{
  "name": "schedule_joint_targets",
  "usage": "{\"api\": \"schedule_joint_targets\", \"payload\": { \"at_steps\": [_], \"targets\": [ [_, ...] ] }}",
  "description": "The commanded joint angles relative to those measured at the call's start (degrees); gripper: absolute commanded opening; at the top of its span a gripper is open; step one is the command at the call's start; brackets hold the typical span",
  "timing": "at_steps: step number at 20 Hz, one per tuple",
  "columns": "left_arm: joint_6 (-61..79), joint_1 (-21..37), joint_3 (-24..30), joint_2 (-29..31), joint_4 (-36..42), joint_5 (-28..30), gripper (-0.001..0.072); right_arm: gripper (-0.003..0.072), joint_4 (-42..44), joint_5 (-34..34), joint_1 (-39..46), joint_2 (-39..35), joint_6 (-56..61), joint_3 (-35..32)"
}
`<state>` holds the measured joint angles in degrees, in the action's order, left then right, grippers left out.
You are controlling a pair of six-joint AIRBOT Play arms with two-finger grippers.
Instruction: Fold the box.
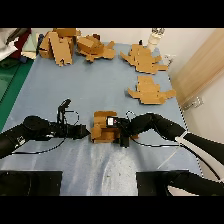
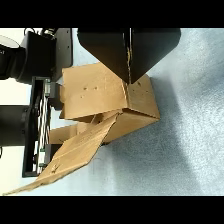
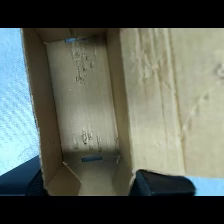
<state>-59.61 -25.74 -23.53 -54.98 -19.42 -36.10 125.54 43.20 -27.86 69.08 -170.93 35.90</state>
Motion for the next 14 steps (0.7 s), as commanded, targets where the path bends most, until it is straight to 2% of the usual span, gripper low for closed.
{"api": "schedule_joint_targets", "payload": {
  "at_steps": [1,2,3,8,10,14],
  "targets": [
    [-0.42,0.04,-0.04,0.02,0.15,-0.37,0.0021,0.0594,0.00,0.00,0.00,0.02,0.02,-0.02],
    [-0.42,0.04,-0.04,0.02,0.15,-0.52,0.0228,0.0594,0.02,0.00,0.00,0.02,0.02,-0.02],
    [-0.42,0.04,-0.04,0.02,0.17,-0.55,0.0299,0.0594,0.00,0.00,0.00,0.02,0.02,-0.02],
    [-0.39,0.04,-0.04,0.02,0.15,-0.52,0.0285,0.0594,0.00,0.00,0.00,0.02,0.02,-0.02],
    [-0.20,0.04,-0.04,0.02,0.15,-0.52,0.0313,0.0594,0.02,0.00,0.00,0.02,0.02,-0.02],
    [-0.22,0.02,-0.04,0.02,2.43,0.50,0.0311,0.0594,0.00,0.00,0.00,0.02,0.02,-0.02]
  ]
}}
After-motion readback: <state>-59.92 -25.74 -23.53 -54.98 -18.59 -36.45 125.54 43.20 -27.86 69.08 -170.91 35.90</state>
